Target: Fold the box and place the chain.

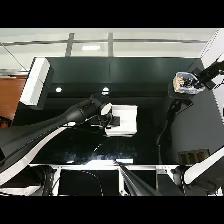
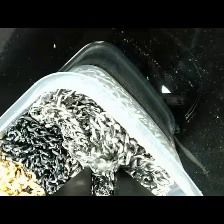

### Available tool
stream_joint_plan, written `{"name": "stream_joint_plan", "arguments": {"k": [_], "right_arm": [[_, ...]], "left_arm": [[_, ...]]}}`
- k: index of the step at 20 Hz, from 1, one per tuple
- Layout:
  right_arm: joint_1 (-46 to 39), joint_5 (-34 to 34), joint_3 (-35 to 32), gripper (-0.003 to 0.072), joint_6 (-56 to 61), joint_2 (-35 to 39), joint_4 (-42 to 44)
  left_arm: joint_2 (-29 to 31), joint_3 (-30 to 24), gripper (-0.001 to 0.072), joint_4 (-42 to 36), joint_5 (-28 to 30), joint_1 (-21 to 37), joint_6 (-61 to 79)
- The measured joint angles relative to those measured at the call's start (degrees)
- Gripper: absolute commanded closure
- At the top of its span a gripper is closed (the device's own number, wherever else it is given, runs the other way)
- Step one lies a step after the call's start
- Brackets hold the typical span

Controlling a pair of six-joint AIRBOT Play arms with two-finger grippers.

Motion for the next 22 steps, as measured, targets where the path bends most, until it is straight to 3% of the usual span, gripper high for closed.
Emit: {"name": "stream_joint_plan", "arguments": {"k": [6, 13, 22], "right_arm": [[0.07, 1.49, 1.60, 0.0678, -9.94, 4.81, 0.11], [-0.22, -0.22, 2.32, 0.0681, -21.38, 19.71, 2.80], [-1.36, -2.95, 2.38, 0.0681, -31.41, 39.58, 24.65]], "left_arm": [[0.02, 0.00, 0.0682, 0.00, 0.00, 0.00, 0.00], [0.00, 0.00, 0.0682, 0.02, 0.00, 0.00, 0.00], [0.00, 0.00, 0.0682, 0.00, 0.09, 0.00, 0.00]]}}
